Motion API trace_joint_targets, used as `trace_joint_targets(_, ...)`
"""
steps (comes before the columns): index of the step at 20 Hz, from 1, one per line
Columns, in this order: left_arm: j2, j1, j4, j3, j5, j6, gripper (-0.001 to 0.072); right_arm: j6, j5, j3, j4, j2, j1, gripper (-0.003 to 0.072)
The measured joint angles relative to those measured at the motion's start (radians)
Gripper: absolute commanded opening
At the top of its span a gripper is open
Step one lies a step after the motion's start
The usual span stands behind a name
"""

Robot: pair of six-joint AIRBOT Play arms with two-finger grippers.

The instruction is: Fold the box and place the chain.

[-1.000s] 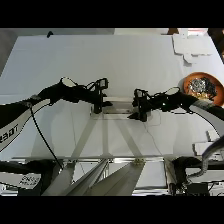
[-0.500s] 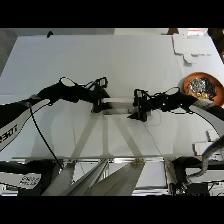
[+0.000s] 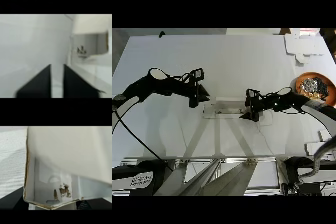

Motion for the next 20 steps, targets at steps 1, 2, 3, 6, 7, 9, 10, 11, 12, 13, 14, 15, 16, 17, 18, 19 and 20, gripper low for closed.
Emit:
trace_joint_targets(1,0.007,0.002,0.029,-0.002,-0.04,-0.039,0.0005,0.0,0.0,0.0,0.0,0.0,0.0,0.0544)
trace_joint_targets(2,0.013,0.0,0.039,-0.007,-0.088,-0.079,0.0005,0.0,0.0,0.0,0.0,0.0,0.0,0.0544)
trace_joint_targets(3,0.016,-0.006,0.043,-0.016,-0.128,-0.109,0.0005,0.0,0.0,0.0,0.0,0.0,0.0,0.0544)
trace_joint_targets(6,0.023,-0.048,-0.031,-0.06,-0.201,-0.158,0.0005,0.0,0.0,0.0,0.0,0.0,0.0,0.0544)
trace_joint_targets(7,0.023,-0.064,-0.065,-0.072,-0.203,-0.16,0.0005,0.0,0.0,0.0,0.0,0.0,0.0,0.0544)
trace_joint_targets(9,0.025,-0.096,-0.152,-0.09,-0.177,-0.162,0.0005,0.0,0.0,0.0,0.0,0.0,0.0,0.0544)
trace_joint_targets(10,0.025,-0.106,-0.192,-0.095,-0.154,-0.163,0.0005,0.0,0.0,0.0,0.0,0.0,0.0,0.0544)
trace_joint_targets(11,0.025,-0.113,-0.238,-0.098,-0.114,-0.163,0.0005,0.0,0.0,0.0,0.0,0.0,0.0,0.0544)
trace_joint_targets(12,0.026,-0.117,-0.276,-0.101,-0.071,-0.164,0.0005,0.0,0.0,0.0,0.0,0.0,0.0,0.0544)
trace_joint_targets(13,0.026,-0.121,-0.311,-0.103,-0.014,-0.166,0.0006,0.0,0.0,0.0,0.0,0.0,0.0,0.0544)
trace_joint_targets(14,0.024,-0.124,-0.348,-0.105,0.054,-0.173,0.0007,0.0,0.0,0.0,0.0,0.0,0.0,0.0544)
trace_joint_targets(15,0.019,-0.125,-0.38,-0.105,0.126,-0.182,0.0008,0.0,0.0,0.0,0.0,0.0,0.0,0.0544)
trace_joint_targets(16,0.01,-0.126,-0.404,-0.106,0.186,-0.196,0.0007,0.0,0.0,0.0,0.0,0.0,0.0,0.0544)
trace_joint_targets(17,-0.003,-0.127,-0.426,-0.107,0.245,-0.209,0.0007,0.0,0.0,0.0,0.001,0.0,0.0,0.0544)
trace_joint_targets(18,-0.019,-0.128,-0.44,-0.107,0.284,-0.224,0.0006,0.0,0.0,0.0,0.001,0.0,0.0,0.0544)
trace_joint_targets(19,-0.037,-0.128,-0.452,-0.107,0.314,-0.236,0.0006,0.0,0.0,0.0,0.001,0.0,0.0,0.0544)
trace_joint_targets(20,-0.059,-0.129,-0.463,-0.107,0.338,-0.257,0.0006,0.0,0.0,0.0,0.001,0.0,0.0,0.0544)
